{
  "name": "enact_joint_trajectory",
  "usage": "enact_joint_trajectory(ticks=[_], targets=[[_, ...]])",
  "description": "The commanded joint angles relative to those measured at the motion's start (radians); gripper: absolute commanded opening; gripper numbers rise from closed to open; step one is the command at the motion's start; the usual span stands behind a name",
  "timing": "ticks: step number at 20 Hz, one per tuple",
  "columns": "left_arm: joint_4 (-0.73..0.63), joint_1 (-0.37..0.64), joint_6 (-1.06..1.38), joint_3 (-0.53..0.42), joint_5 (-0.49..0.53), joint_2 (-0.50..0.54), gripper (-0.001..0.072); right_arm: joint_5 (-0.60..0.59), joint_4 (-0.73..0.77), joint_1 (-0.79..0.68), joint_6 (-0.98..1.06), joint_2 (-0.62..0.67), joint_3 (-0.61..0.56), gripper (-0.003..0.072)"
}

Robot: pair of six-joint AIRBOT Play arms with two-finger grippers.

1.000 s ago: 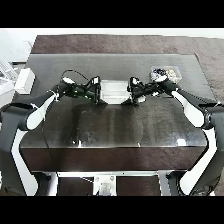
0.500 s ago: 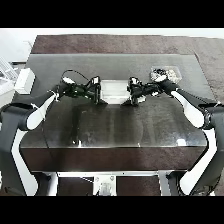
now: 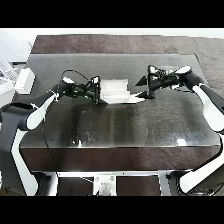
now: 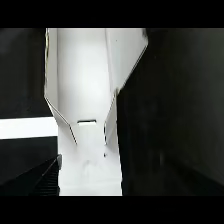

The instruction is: Fold the box and place the chain.

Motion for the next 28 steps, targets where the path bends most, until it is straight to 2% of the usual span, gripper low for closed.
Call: enact_joint_trajectory(ticks=[1, 2, 6, 8, 11, 13, 19, 23, 28], targets=[[0.001, 0.001, 0.001, 0.000, -0.006, 0.000, 0.0472, 0.196, 0.152, -0.021, 0.032, 0.045, 0.000, 0.0436], [0.001, 0.001, 0.001, 0.000, -0.006, 0.000, 0.0472, 0.244, 0.194, -0.013, 0.032, 0.045, 0.000, 0.0003], [0.001, 0.001, 0.001, -0.001, -0.016, 0.000, 0.0471, 0.227, 0.225, 0.080, 0.139, 0.044, -0.016, 0.0012], [0.002, 0.001, 0.001, -0.001, -0.023, 0.000, 0.0472, 0.117, 0.206, 0.136, 0.139, 0.043, -0.020, 0.0012], [0.002, 0.001, 0.001, -0.001, -0.029, 0.000, 0.0471, -0.123, 0.202, 0.178, 0.123, 0.042, -0.020, 0.0011], [0.003, 0.001, 0.000, -0.001, -0.031, 0.000, 0.0472, -0.203, 0.201, 0.179, 0.124, 0.035, -0.017, 0.0009], [0.030, 0.001, 0.001, -0.002, -0.031, 0.000, 0.0472, -0.241, 0.168, 0.178, 0.133, -0.030, 0.035, 0.0009], [0.030, 0.001, 0.001, -0.002, -0.031, -0.001, 0.0472, -0.309, 0.066, 0.178, 0.206, -0.072, 0.042, 0.0008], [0.029, 0.001, 0.001, -0.002, -0.037, -0.001, 0.0472, -0.313, -0.003, 0.179, 0.255, -0.115, 0.043, 0.0009]])
